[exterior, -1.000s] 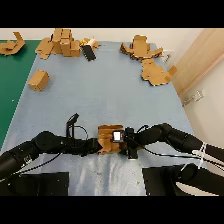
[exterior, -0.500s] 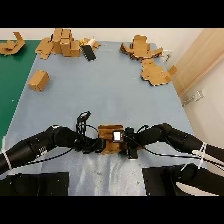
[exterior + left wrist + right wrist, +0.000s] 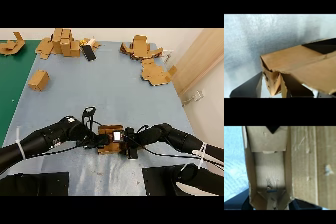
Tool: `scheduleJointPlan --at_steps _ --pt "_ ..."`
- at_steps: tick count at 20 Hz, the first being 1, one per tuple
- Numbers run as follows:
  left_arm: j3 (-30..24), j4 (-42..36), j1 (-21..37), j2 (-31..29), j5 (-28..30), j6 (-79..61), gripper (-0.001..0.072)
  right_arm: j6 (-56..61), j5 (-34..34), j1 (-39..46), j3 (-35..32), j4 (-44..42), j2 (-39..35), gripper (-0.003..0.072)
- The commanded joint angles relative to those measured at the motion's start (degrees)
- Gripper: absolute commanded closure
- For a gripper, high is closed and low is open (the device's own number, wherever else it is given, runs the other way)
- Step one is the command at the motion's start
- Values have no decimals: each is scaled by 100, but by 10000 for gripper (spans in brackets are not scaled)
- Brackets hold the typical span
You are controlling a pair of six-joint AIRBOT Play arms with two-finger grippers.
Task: Fold the box.
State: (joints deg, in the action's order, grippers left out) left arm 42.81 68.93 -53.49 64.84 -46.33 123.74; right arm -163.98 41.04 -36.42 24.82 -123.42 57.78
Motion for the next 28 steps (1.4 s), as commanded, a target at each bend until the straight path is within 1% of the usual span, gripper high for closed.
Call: scheduleJointPlan --at_steps 1,4,8,12,15,16,17,18,27,28 --pt "433 649 -321 389 -404 828 349 0 0 0 -2 0 2 218" --pt "651 901 -494 638 -544 1600 349 0 0 0 -2 0 2 218" --pt "901 1252 -754 863 -654 2277 349 0 0 0 -2 0 2 217" --pt "1158 1355 -863 1266 -839 2468 349 0 2 0 -2 0 2 218" --pt "1189 1346 -868 1443 -901 2566 350 0 2 0 -2 0 2 217" --pt "1189 1349 -868 1453 -1003 2568 384 0 2 0 -2 0 2 217" --pt "1189 1366 -868 1451 -1088 2566 591 0 2 0 -2 0 2 217" --pt "1189 1370 -868 1451 -1088 2564 698 0 2 0 -2 0 2 218" --pt "1204 1331 -868 1449 -1084 2559 697 0 0 0 -2 0 2 217" --pt "1226 1335 -868 1445 -1073 2522 684 0 0 0 -2 0 2 217"
